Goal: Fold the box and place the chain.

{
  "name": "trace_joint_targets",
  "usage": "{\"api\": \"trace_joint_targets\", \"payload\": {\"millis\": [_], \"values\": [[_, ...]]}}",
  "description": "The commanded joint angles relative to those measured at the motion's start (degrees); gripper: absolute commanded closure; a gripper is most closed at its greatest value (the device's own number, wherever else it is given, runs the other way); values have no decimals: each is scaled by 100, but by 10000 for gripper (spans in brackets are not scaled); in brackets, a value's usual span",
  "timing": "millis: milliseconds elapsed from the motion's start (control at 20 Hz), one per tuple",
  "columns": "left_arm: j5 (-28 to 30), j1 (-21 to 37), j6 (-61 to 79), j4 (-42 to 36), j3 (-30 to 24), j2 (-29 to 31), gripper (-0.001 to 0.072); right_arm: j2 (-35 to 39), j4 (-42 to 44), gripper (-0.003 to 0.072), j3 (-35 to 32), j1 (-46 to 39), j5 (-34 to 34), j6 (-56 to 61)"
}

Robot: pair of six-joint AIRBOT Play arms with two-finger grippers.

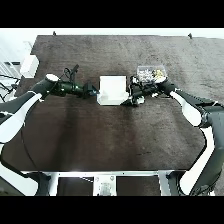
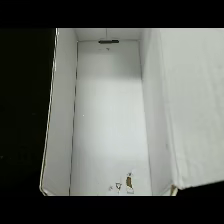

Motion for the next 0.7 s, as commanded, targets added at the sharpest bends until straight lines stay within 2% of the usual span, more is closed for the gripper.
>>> {"api": "trace_joint_targets", "payload": {"millis": [0,100,300,650], "values": [[0,-181,-577,927,345,15,348,0,2,85,0,-2,2,2],[33,-297,-1056,1449,529,15,348,0,2,84,0,-2,2,2],[120,-459,-1440,1714,627,15,348,0,2,85,0,-2,2,2],[247,-861,-2389,2747,1086,13,347,0,2,84,0,-2,2,2]]}}
